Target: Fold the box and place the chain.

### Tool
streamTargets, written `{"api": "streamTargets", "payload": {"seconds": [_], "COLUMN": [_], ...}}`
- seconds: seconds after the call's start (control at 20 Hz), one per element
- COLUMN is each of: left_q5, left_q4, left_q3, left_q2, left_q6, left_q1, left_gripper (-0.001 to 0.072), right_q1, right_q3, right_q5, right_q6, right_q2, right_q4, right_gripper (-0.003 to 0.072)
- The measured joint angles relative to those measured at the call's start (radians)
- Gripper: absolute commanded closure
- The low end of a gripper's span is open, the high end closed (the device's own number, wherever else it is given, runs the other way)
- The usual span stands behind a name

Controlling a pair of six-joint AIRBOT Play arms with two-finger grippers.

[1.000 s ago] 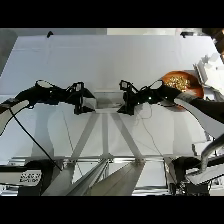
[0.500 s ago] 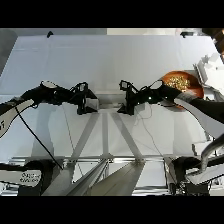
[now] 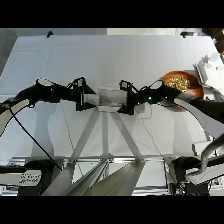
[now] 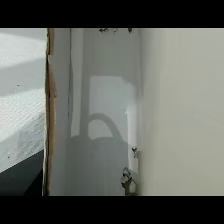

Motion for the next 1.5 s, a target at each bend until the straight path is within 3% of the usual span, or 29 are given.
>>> {"api": "streamTargets", "payload": {"seconds": [0.6,0.85,1.2,1.5], "left_q5": [-0.082,-0.114,-0.188,-0.230], "left_q4": [0.031,0.078,0.117,0.171], "left_q3": [0.018,0.097,0.227,0.257], "left_q2": [0.007,-0.013,-0.116,-0.146], "left_q6": [-0.043,-0.080,-0.164,-0.211], "left_q1": [0.008,0.014,-0.003,-0.005], "left_gripper": [0.0006,0.0005,0.0005,0.0011], "right_q1": [0.000,0.000,0.000,0.000], "right_q3": [0.000,0.000,0.000,0.000], "right_q5": [0.000,0.000,0.000,0.000], "right_q6": [0.001,0.001,0.000,0.001], "right_q2": [0.000,0.000,0.000,0.000], "right_q4": [0.000,0.000,0.000,0.000], "right_gripper": [0.0170,0.0170,0.0170,0.0170]}}
